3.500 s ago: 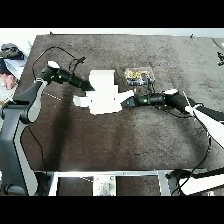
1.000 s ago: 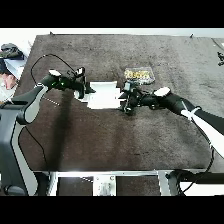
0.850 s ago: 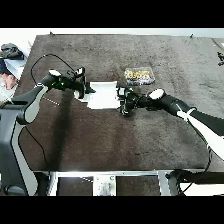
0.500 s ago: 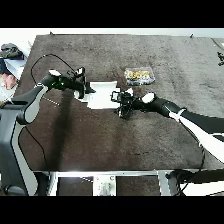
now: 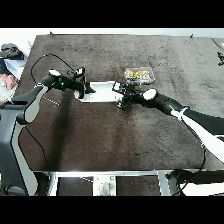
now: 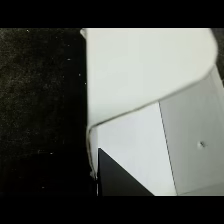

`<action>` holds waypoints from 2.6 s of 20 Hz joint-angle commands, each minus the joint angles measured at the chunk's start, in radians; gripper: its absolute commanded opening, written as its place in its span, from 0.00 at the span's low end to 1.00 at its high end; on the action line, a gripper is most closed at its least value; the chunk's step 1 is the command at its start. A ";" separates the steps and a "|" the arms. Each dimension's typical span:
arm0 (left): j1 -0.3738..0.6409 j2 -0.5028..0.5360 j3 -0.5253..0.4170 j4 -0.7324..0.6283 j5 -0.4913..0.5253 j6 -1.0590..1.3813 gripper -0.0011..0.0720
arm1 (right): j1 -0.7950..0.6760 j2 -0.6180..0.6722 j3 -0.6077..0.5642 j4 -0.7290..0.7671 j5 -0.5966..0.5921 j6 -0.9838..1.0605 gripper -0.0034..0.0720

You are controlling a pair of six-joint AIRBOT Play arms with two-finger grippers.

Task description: Fold the box and place the chain.

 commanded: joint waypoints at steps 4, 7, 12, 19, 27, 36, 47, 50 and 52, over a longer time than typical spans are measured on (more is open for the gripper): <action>0.000 0.000 0.000 -0.002 -0.001 0.000 0.03 | -0.058 -0.039 0.130 -0.037 0.162 -0.013 0.82; 0.000 0.000 0.000 -0.002 0.000 0.000 0.03 | -0.086 -0.089 0.197 -0.037 0.249 -0.054 0.83; 0.000 0.000 0.000 -0.004 -0.001 0.000 0.03 | -0.095 -0.133 0.262 -0.085 0.320 -0.075 0.83; 0.000 0.000 0.000 -0.005 -0.001 0.000 0.03 | -0.132 -0.197 0.353 -0.084 0.414 -0.045 0.84; 0.000 0.000 0.000 -0.005 -0.001 0.000 0.03 | -0.167 -0.326 0.505 -0.087 0.584 -0.022 0.83; 0.000 0.000 0.000 -0.005 0.000 0.000 0.03 | -0.177 -0.484 0.679 -0.035 0.791 -0.045 0.83; 0.000 0.000 0.000 -0.005 0.000 0.000 0.03 | -0.176 -0.530 0.693 -0.028 0.805 -0.049 0.83; 0.000 0.000 0.000 -0.005 0.000 0.000 0.03 | -0.175 -0.530 0.693 -0.027 0.801 -0.068 0.82; 0.000 0.000 0.000 -0.005 0.000 0.000 0.03 | -0.175 -0.530 0.693 -0.027 0.801 -0.068 0.82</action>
